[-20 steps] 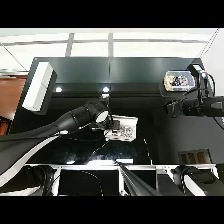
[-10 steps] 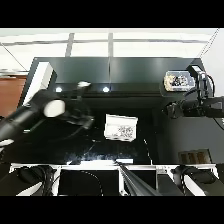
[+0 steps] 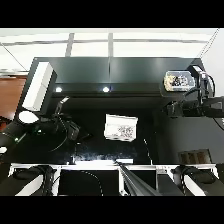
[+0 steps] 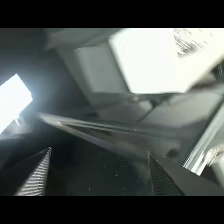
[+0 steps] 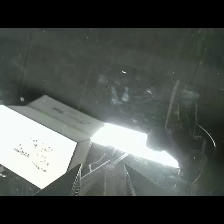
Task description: Fold the box and place the chain.
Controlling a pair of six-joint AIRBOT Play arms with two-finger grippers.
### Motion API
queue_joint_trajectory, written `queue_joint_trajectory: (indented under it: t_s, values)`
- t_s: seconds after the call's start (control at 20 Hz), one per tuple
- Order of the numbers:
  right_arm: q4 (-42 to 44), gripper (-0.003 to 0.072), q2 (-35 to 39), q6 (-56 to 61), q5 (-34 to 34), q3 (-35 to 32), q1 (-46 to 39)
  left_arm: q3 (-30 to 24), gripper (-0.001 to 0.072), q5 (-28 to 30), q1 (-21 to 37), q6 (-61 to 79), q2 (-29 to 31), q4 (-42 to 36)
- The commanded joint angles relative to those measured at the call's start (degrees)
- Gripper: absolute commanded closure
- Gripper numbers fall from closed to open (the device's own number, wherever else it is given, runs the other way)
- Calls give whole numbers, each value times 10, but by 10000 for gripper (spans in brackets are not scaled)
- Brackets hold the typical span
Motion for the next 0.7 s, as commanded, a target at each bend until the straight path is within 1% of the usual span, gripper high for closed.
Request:
queue_joint_trajectory:
  t_s: [0.0,0.15,0.2,0.25,0.3,0.4,0.5,0.65]
  values:
    - [0,358,0,3,-8,0,0,-19,-2,8,-51,354,-26,-73]
    - [0,358,0,8,-8,0,0,-14,-1,127,-121,459,-26,-66]
    - [0,358,0,8,-11,0,0,-4,-1,152,-143,459,-28,-43]
    - [-1,359,0,8,-12,0,0,10,0,149,-161,462,-36,-11]
    - [-2,359,0,8,-13,0,0,24,0,151,-176,466,-51,-4]
    - [-2,359,0,8,-18,0,0,53,-1,150,-198,480,-96,-22]
    - [-2,359,0,8,-21,0,0,80,0,149,-203,480,-136,-45]
    - [-2,359,0,8,-21,0,0,104,0,136,-201,479,-162,-59]
